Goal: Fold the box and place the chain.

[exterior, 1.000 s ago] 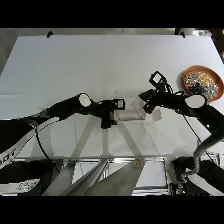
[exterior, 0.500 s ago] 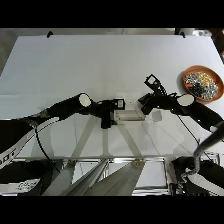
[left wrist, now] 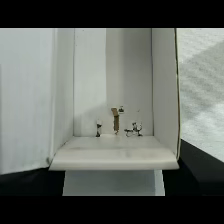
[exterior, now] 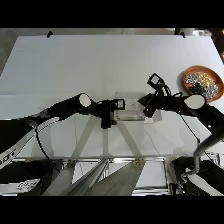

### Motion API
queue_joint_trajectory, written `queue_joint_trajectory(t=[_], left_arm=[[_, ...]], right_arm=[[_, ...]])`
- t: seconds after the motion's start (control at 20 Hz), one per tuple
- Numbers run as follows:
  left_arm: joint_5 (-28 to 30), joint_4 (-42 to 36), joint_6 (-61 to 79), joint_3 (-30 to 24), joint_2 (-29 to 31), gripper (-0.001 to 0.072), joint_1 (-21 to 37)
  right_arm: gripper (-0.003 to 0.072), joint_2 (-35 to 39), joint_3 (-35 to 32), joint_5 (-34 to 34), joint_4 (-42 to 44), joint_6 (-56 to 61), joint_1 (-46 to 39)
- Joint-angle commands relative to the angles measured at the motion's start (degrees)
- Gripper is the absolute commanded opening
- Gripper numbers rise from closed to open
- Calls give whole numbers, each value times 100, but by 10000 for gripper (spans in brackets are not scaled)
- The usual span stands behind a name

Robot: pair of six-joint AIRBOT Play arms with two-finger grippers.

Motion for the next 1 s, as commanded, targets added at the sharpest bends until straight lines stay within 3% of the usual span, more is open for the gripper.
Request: queue_joint_trajectory(t=[0.0, 0.2, 0.35, 0.5, 0.75, 0.95], left_arm=[[-20, -2, -2, 0, 2, 392, 4], [-20, -2, 0, 0, 2, 392, 4], [-20, -2, 0, 0, 2, 392, 4], [-20, -2, 0, 0, 2, 392, 4], [-20, -2, -2, 0, 2, 392, 4], [-20, -2, -2, 0, 2, 392, 4]], right_arm=[[7, 907, 15, 420, -42, 31, 2], [6, 1655, 15, 1843, -837, 28, 2], [7, 1720, 15, 3071, -2533, 28, 2], [8, 1657, 11, 3504, -3910, 33, 2], [8, 1644, 11, 2909, -3233, 11, 2], [8, 1624, 11, 3082, -3027, 28, 2]])
